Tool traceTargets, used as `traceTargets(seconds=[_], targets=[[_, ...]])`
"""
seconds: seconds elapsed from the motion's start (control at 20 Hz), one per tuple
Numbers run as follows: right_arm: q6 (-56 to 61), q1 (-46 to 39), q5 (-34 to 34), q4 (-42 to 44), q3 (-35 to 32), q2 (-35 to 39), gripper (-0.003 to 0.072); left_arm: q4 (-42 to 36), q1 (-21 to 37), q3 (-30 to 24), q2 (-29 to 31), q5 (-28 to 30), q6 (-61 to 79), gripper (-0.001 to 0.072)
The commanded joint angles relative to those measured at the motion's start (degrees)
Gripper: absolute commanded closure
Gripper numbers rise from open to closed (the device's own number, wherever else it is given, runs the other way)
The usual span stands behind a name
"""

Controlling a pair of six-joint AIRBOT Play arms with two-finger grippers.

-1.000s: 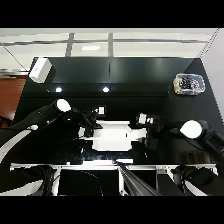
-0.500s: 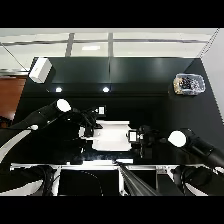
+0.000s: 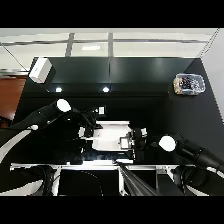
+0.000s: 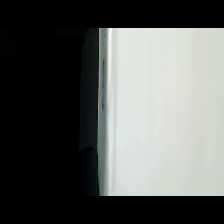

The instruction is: Fold the box and place the chain.

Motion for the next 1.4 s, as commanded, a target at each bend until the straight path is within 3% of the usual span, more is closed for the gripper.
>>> traceTargets(seconds=[0.0, 0.25, 0.45, 0.85, 1.15, 1.35], targets=[[4.2, -0.4, -0.8, -2.4, 1.6, -0.1, 0.0061, 0.0, 0.0, 0.0, 0.0, -0.1, 0.0, 0.0684], [5.9, -8.0, 8.9, -7.5, 8.1, 0.1, 0.0061, 0.0, 0.0, 0.0, 0.0, -0.1, 0.0, 0.0685], [5.7, -12.8, 7.7, -6.5, 9.4, 0.1, 0.0061, 0.0, 0.0, 0.0, 0.0, 0.0, 0.0, 0.0684], [2.0, -13.3, 8.1, 1.8, 9.4, -2.5, 0.0061, 0.0, 0.0, 0.0, 0.0, -0.1, 0.0, 0.0685], [-15.2, -16.3, 10.1, 15.0, 7.1, -7.4, 0.0061, 0.0, 0.0, 0.0, 0.0, -0.1, -0.1, 0.0684], [-21.7, -16.2, 9.5, 17.1, 5.3, -11.0, 0.0061, 0.0, 0.0, 0.0, 0.0, -0.1, -0.1, 0.0685]])
